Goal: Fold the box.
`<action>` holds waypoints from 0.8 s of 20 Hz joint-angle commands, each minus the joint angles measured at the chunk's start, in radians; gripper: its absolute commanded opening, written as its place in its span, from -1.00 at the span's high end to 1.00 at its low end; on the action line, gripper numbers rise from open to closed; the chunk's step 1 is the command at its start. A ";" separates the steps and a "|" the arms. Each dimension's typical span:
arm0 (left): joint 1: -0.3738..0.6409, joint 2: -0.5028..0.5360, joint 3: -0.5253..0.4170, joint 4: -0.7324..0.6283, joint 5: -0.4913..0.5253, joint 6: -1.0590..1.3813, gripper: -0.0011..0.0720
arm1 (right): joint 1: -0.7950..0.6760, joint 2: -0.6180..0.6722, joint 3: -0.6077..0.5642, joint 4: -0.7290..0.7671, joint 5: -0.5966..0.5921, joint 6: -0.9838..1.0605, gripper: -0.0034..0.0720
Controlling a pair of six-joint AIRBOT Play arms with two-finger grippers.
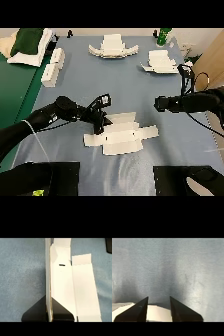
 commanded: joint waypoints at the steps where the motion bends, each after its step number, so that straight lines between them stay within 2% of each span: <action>1: -0.022 0.008 -0.020 -0.053 0.034 0.005 0.94 | 0.001 -0.003 0.002 0.011 -0.001 0.002 -0.16; 5: -0.027 -0.020 -0.020 -0.056 -0.008 0.007 0.94 | 0.001 -0.004 0.002 0.011 -0.001 0.002 -0.16; 12: -0.095 -0.024 -0.024 -0.017 -0.013 0.085 0.94 | 0.001 -0.004 0.002 0.023 -0.001 0.002 -0.16; 16: -0.098 -0.024 -0.050 -0.017 -0.015 0.085 0.94 | 0.001 -0.004 0.002 0.034 0.000 0.002 -0.16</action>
